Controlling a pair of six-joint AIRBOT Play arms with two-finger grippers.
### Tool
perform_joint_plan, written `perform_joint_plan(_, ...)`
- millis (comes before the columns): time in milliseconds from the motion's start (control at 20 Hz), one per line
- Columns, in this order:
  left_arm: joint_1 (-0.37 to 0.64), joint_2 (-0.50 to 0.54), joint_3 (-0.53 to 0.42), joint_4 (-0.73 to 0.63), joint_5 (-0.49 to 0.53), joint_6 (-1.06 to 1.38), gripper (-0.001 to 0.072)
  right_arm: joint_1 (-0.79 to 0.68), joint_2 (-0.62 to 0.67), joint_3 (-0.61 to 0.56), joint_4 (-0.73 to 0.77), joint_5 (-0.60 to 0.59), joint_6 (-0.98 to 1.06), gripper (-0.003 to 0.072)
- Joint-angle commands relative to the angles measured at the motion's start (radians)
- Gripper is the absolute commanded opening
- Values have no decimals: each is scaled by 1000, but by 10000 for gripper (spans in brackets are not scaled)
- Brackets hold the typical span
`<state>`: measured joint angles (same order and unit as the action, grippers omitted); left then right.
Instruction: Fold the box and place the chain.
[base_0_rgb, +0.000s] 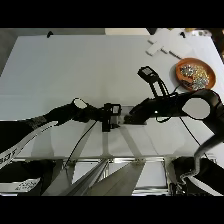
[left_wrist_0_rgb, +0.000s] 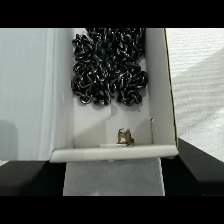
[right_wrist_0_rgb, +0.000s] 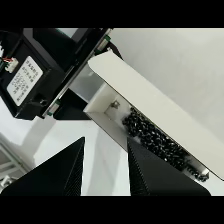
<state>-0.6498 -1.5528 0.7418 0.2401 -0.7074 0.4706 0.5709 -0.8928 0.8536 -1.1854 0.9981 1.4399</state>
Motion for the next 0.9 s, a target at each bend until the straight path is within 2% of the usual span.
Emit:
perform_joint_plan(0,0,0,0,0,0,0,11,0,41,34,-68,-20,-9,296)
perform_joint_plan(150,0,0,0,0,0,0,11,-104,44,136,-153,-11,3,305)
perform_joint_plan(200,0,0,0,0,0,1,11,-164,40,157,-186,-18,3,348)
perform_joint_plan(350,0,0,0,0,0,0,11,-360,-5,163,-265,0,4,348)
perform_joint_plan(550,0,0,0,0,0,1,11,-534,-183,160,-282,77,45,340)
perform_joint_plan(850,0,0,0,0,0,0,11,-551,-473,160,-314,103,55,336)
